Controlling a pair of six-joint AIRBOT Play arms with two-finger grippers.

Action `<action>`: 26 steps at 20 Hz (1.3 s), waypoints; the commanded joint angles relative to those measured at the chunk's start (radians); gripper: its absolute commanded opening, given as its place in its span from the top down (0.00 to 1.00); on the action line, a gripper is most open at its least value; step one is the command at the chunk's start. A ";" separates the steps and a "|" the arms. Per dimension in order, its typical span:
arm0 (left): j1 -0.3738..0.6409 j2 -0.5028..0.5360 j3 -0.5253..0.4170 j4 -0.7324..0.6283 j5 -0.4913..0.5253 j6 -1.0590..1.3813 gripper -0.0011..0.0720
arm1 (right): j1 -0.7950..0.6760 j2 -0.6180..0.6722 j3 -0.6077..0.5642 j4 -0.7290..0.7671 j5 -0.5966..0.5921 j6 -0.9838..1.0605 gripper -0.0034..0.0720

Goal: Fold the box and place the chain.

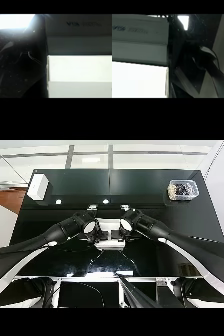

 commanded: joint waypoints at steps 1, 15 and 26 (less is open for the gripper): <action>0.000 0.000 0.000 0.000 0.000 0.000 0.95 | 0.000 0.005 0.001 -0.001 0.005 0.002 0.65; 0.000 0.000 0.000 -0.003 0.001 0.000 0.95 | 0.000 -0.019 -0.015 0.005 -0.034 0.043 0.65; 0.000 0.000 0.000 -0.003 0.001 0.000 0.95 | 0.000 -0.019 -0.015 0.027 -0.048 0.064 0.91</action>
